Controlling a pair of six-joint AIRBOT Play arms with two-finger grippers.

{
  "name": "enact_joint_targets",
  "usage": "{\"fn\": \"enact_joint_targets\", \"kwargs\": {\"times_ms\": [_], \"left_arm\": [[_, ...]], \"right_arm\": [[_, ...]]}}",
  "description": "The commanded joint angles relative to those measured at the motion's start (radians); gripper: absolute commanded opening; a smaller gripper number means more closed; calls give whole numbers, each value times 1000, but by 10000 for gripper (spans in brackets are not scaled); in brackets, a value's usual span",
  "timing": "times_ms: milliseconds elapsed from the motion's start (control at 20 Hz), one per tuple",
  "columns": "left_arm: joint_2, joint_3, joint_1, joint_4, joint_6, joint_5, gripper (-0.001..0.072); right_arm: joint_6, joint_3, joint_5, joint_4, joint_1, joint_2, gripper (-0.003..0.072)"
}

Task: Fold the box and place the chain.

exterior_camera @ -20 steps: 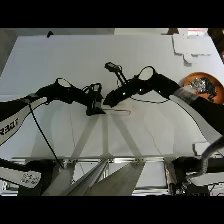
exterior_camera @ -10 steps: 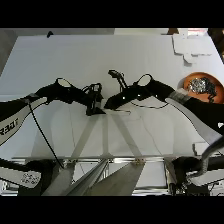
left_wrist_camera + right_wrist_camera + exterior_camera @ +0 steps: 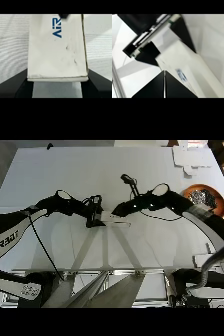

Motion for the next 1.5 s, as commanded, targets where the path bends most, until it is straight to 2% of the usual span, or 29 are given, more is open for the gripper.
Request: {"fn": "enact_joint_targets", "kwargs": {"times_ms": [0, 150, 250, 400, 550, 750, 900, 1050, 1150, 1200, 1300, 1450], "left_arm": [[0, 0, 0, 1, 2, 0, 208], [0, 0, 0, 1, 2, 0, 208], [0, 0, 0, 1, 2, 0, 208], [0, 0, 0, 1, 2, 0, 208], [0, 0, 0, 1, 2, 0, 208], [0, 0, 0, 1, 2, 0, 208], [0, 0, 0, 1, 2, 0, 208], [0, 0, 0, 1, 2, 0, 208], [0, 0, 0, 1, 2, 0, 208], [0, 0, 0, 1, 2, 0, 208], [0, 0, 0, 1, 2, 0, 208], [0, 0, 0, 1, 2, 0, 208]], "right_arm": [[-46, -130, -10, 23, -84, 64, 12], [-64, -198, -90, 24, -88, 36, 11], [-64, -202, -87, 23, -88, 0, 11], [-70, -202, -90, 37, -89, 13, 11], [-72, -201, -95, 37, -89, 112, 11], [-45, -196, -84, -11, -89, 342, 11], [119, -196, -78, -270, -89, 523, 11], [426, -196, -42, -696, -89, 666, 12], [656, -196, 27, -995, -89, 711, 12], [729, -196, 78, -1094, -89, 716, 13], [804, -196, 175, -1210, -89, 711, 13], [805, -196, 206, -1204, -89, 711, 13]]}}
